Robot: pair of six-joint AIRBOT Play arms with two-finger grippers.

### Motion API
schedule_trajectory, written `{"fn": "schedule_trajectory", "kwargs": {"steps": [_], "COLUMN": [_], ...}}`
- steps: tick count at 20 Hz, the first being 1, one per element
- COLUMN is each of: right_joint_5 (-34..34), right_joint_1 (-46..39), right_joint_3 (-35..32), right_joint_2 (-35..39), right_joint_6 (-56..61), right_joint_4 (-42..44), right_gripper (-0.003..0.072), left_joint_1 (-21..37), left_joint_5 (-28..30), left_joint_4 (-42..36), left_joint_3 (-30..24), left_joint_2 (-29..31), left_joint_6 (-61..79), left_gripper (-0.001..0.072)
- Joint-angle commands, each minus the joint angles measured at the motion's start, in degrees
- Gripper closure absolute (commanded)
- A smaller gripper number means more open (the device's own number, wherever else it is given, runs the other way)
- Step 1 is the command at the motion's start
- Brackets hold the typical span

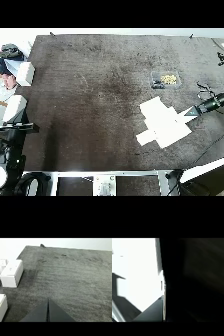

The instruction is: Fold the box and place the chain.

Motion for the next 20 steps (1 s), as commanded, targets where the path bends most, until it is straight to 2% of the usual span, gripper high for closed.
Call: {"fn": "schedule_trajectory", "kwargs": {"steps": [1, 5, 9, 13, 15, 18, 19, 20], "right_joint_5": [-0.7, -7.5, -16.0, -36.5, -42.1, -52.3, -54.8, -55.8], "right_joint_1": [1.2, 8.1, 19.6, 31.3, 33.8, 37.2, 38.9, 40.3], "right_joint_3": [-8.6, -20.6, -27.3, -27.8, -27.8, -27.8, -27.8, -27.8], "right_joint_2": [4.5, 10.7, 12.2, 12.2, 12.7, 15.7, 16.4, 16.3], "right_joint_6": [-1.0, -4.3, -1.8, 7.5, 9.6, 13.7, 13.8, 13.8], "right_joint_4": [13.4, 20.3, 35.5, 40.4, 42.0, 42.0, 42.0, 41.3], "right_gripper": [0.0674, 0.0674, 0.0675, 0.0675, 0.0675, 0.0676, 0.0676, 0.0676], "left_joint_1": [0.0, 0.0, 0.0, 0.0, 0.0, 0.0, 0.0, 0.0], "left_joint_5": [0.0, 0.0, -0.1, -1.9, -3.5, -10.2, -12.5, -14.9], "left_joint_4": [0.0, 0.0, 0.0, 0.0, 0.0, 0.0, 0.0, 0.0], "left_joint_3": [0.0, 0.0, 0.0, 0.1, 0.1, 0.1, 0.1, 0.1], "left_joint_2": [0.0, 0.0, 0.0, 0.0, 0.0, 0.0, 0.0, 0.0], "left_joint_6": [0.0, 0.0, 0.0, -0.2, -0.2, -0.1, 1.3, 3.4], "left_gripper": [0.0696, 0.0697, 0.0697, 0.0697, 0.0697, 0.0694, 0.0567, 0.0193]}}
